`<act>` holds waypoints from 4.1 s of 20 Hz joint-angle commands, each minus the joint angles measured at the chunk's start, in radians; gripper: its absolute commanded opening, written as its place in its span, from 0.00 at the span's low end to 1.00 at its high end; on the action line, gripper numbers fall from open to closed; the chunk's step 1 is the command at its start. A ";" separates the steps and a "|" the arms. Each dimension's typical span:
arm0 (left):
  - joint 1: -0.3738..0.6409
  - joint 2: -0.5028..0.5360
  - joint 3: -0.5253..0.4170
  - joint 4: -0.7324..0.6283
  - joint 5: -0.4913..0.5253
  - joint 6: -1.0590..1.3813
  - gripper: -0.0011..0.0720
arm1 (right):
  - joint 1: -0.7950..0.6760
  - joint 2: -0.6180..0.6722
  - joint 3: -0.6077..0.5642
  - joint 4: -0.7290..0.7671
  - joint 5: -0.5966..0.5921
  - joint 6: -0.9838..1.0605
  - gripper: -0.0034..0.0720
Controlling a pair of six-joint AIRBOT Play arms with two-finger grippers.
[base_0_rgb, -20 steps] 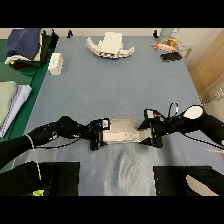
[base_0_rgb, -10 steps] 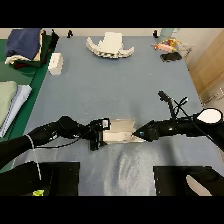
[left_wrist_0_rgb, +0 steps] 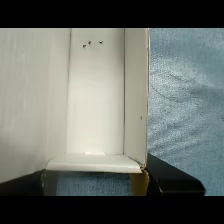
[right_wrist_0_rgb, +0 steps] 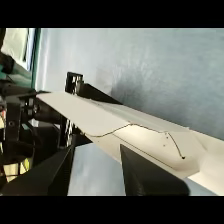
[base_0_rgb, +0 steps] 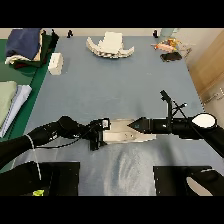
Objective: Fold the box.
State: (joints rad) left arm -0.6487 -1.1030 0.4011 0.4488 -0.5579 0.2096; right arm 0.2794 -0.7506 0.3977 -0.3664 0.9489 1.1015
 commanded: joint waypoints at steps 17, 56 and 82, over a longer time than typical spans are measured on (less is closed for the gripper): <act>0.000 0.000 0.001 0.000 0.000 0.000 0.71 | 0.140 -0.555 0.367 -0.190 -0.111 -0.151 0.24; 0.000 -0.001 0.001 0.000 0.000 0.000 0.71 | 0.165 -0.092 0.037 -0.675 -0.164 -0.930 0.74; 0.000 -0.001 0.001 0.000 0.000 0.000 0.71 | 0.240 -0.227 0.033 -0.352 -0.224 -1.141 0.83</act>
State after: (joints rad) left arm -0.6487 -1.1030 0.4011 0.4492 -0.5583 0.2104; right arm 0.5182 -0.9783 0.4309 -0.7116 0.7231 -0.0444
